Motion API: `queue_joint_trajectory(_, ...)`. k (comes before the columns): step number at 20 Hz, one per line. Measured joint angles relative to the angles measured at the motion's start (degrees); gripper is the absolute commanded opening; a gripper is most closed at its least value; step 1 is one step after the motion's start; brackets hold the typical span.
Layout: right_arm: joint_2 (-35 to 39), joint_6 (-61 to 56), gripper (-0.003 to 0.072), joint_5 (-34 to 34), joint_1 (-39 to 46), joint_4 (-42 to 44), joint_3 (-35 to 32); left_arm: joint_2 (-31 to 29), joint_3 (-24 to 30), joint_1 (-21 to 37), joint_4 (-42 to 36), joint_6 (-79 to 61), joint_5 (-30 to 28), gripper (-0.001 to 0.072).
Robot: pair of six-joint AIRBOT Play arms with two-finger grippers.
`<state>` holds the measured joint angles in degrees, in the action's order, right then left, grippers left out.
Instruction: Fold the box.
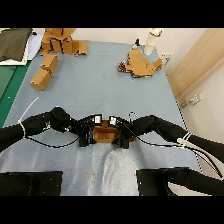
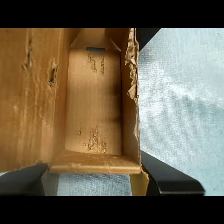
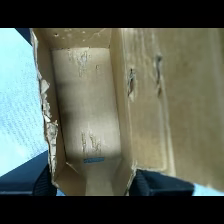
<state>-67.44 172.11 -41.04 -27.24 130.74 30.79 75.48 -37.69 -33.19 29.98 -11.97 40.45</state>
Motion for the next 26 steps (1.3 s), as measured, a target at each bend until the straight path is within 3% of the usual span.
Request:
queue_joint_trajectory(12,0.0,0.0,0.05,-0.2,0.0,0.0,0.0,0.0,0.0,0.0,0.0,0.0,0.13,0.0455)
queue_joint_trajectory(13,0.0,0.02,0.0513,-0.44,0.0,0.0,0.0,0.0,0.0,0.0,0.0,0.0,0.13,0.0455)
queue_joint_trajectory(15,0.0,0.11,0.0703,-1.18,0.02,0.0,0.02,0.0,0.0,0.0,0.02,0.0,0.31,0.0455)
queue_joint_trajectory(26,5.7,-2.78,0.0716,-2.51,1.9,-4.0,0.44,0.0,0.0,-0.07,-0.04,0.17,0.0,0.0455)
